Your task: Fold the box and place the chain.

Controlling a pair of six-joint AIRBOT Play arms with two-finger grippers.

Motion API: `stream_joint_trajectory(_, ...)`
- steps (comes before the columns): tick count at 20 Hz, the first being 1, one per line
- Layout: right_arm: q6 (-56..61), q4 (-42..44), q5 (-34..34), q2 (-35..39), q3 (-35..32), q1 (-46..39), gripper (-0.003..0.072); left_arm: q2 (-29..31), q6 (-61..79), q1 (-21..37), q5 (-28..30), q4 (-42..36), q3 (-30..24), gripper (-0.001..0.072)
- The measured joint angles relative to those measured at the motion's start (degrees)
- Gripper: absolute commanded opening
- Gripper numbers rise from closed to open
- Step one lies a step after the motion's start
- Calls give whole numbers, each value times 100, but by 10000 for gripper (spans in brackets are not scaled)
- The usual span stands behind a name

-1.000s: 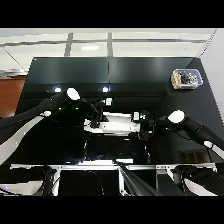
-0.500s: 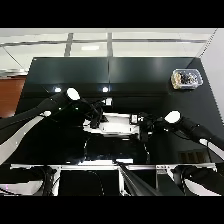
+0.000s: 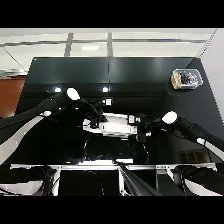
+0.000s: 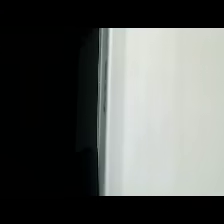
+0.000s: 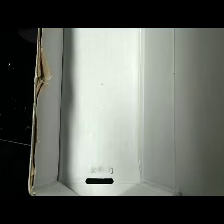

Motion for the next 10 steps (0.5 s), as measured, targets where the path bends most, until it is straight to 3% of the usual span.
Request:
stream_joint_trajectory(3,22,-7,-31,-7,0,4,698,0,-2,0,0,-4,0,19)
stream_joint_trajectory(4,26,-11,-37,-9,0,4,658,0,-2,0,2,-9,0,19)
stream_joint_trajectory(5,28,-11,-42,-11,0,4,546,0,-2,0,2,-9,0,20)
stream_joint_trajectory(6,28,-20,-37,-11,0,4,527,0,0,0,2,-11,0,19)
stream_joint_trajectory(10,31,-24,-59,-11,0,7,525,0,0,0,0,-24,2,52)
